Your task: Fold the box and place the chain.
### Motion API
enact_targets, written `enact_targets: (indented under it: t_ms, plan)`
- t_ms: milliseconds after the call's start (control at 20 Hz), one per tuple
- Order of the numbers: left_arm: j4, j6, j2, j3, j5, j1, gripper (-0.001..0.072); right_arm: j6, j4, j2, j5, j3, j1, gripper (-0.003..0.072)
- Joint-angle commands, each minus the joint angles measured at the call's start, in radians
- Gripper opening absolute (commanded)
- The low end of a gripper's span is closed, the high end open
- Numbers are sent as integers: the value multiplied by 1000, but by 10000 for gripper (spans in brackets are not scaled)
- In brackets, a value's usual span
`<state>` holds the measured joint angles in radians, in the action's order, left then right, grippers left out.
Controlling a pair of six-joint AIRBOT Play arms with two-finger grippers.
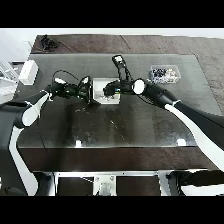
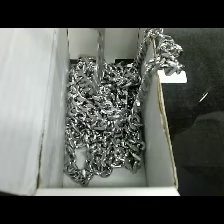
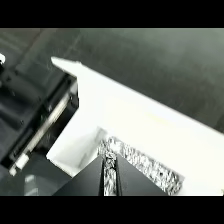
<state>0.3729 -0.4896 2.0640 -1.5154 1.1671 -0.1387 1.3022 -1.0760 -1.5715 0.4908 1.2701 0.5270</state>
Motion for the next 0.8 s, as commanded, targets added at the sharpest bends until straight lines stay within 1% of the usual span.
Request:
enact_targets:
  t_ms: [0, 50, 100, 150, 200, 250, 300, 350, 400, 500, 550, 650, 750]
  plan:
    - [0, 0, 0, 0, 0, 0, 355, -5, -1, -11, 61, -1, -1, 12]
    - [0, 0, 0, 0, 0, 0, 355, -5, -1, -11, 75, 0, -1, 102]
    - [0, 0, 0, 0, 0, 0, 355, -5, -1, -11, 85, 1, -1, 300]
    - [0, 0, 0, 0, 0, 0, 355, -5, -1, -10, 92, 1, -1, 368]
    - [0, 0, 0, 0, 0, 0, 355, -5, -2, -5, 100, 1, -2, 315]
    - [0, 0, 0, 0, 0, 0, 356, -5, -1, 3, 111, 1, -5, 303]
    - [0, 0, 0, 0, 0, 0, 355, -5, -1, 18, 122, 1, -10, 313]
    - [0, 0, 0, 0, 0, 0, 355, -5, -1, 37, 131, 1, -16, 368]
    - [0, 0, 0, 0, 0, 0, 355, -5, -2, 53, 131, 1, -24, 394]
    - [0, 0, 0, 0, 0, 0, 355, -6, -16, 63, 121, 1, -34, 394]
    - [0, 0, 0, 0, 0, 0, 355, -38, -35, 57, 123, 0, -37, 395]
    - [0, 0, 0, 0, 0, 0, 355, -111, -102, 30, 132, 0, -37, 455]
    - [0, 0, 0, 0, 0, 0, 355, -110, -130, 27, 131, 10, -38, 451]
